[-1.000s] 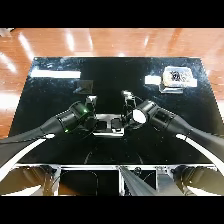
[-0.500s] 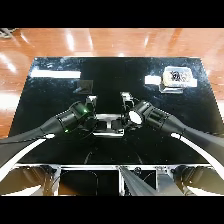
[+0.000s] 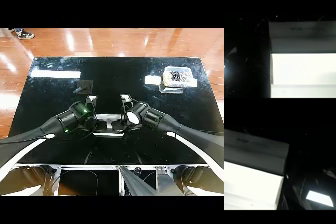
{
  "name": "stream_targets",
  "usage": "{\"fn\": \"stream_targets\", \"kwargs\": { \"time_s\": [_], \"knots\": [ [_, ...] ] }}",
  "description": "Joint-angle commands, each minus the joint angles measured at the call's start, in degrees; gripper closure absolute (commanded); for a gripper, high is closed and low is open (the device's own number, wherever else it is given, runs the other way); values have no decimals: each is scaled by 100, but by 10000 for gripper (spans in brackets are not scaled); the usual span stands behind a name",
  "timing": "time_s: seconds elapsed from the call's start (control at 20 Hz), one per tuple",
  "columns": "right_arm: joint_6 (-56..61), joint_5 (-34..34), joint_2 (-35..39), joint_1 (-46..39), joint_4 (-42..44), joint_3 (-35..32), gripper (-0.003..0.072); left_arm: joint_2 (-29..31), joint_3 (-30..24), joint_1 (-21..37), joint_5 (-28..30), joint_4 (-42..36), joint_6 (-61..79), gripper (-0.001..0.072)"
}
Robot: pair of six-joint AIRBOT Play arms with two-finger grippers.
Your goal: Fold the box and place the chain.
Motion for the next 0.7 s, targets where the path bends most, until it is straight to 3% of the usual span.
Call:
{"fn": "stream_targets", "kwargs": {
  "time_s": [0.0, 0.65],
  "knots": [
    [2, -24, -46, 4, -57, 4, 442, 0, -2, -2, -2, 4, 0, 685],
    [0, -39, -219, 4, -94, 31, 442, 0, -2, -2, -9, 4, 0, 685]
  ]
}}
